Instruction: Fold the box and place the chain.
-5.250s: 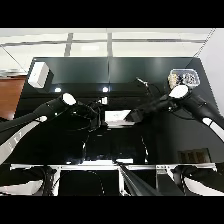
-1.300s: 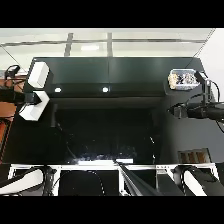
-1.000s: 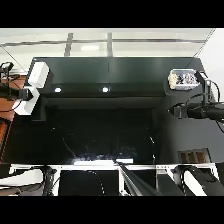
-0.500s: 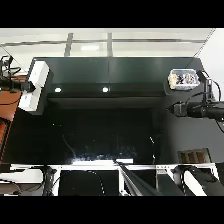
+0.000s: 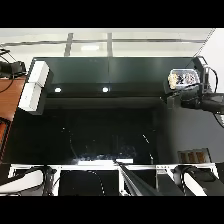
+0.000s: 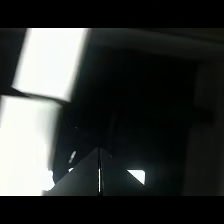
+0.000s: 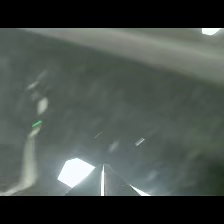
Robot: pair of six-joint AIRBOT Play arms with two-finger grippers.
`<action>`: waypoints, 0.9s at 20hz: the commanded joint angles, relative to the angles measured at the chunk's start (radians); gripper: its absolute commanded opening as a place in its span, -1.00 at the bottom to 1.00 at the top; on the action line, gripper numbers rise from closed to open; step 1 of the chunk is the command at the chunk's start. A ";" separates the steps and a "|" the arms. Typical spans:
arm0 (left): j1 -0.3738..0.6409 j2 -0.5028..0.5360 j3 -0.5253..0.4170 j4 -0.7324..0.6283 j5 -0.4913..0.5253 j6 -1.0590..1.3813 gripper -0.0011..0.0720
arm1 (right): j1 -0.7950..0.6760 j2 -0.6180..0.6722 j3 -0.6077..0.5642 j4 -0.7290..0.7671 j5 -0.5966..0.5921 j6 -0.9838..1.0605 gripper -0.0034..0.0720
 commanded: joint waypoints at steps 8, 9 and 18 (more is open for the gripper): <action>-0.327 0.627 -0.680 -0.023 0.298 -0.018 -0.91 | 0.076 -0.001 0.022 -0.156 -0.169 0.000 -0.87; -0.327 0.645 -0.702 -0.023 0.290 -0.018 -0.91 | 0.076 -0.001 0.022 -0.156 -0.169 0.000 -0.87; -0.327 0.662 -0.724 -0.027 0.239 -0.018 -0.91 | 0.076 -0.001 0.022 -0.156 -0.169 0.000 -0.87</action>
